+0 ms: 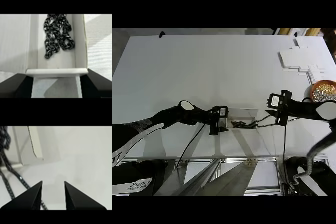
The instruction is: Fold the box and place the chain.
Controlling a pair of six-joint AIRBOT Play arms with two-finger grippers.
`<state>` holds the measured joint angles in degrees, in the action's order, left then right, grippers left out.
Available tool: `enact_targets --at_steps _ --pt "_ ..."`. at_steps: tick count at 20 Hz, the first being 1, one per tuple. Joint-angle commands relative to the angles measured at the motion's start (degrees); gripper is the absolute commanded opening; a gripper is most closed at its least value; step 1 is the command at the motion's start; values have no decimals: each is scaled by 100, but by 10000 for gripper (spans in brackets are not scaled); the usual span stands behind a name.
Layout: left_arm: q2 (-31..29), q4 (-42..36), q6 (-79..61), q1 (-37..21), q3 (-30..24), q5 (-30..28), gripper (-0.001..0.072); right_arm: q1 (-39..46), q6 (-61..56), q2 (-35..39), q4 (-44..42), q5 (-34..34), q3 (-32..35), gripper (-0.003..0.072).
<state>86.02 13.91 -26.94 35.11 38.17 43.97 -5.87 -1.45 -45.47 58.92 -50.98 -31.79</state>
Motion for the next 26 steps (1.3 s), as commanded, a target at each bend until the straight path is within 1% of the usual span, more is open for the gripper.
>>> enact_targets --at_steps 1,6,9,12,16,19,21,23,26 --pt "0 2 -2 0 0 0 149 98 247 -452 575 90 4 275" --pt "0 2 -2 0 0 0 149 -195 866 -1296 575 83 4 271" --pt "-2 2 -2 0 0 0 149 -203 1115 -1823 586 81 4 267" --pt "0 2 -2 0 0 0 149 -203 1394 -2044 570 181 2 245" --pt "0 0 -2 0 0 0 149 -203 1506 -2284 570 258 2 244" --pt "0 2 -2 0 0 0 149 -203 1506 -2310 575 256 4 200" --pt "0 2 -2 0 0 0 149 -203 1499 -2308 573 201 2 16" --pt "-2 2 -2 0 0 0 149 -203 1499 -2218 577 -7 2 16" --pt "-2 2 -2 0 0 0 149 -203 1451 -1766 599 -420 2 16"
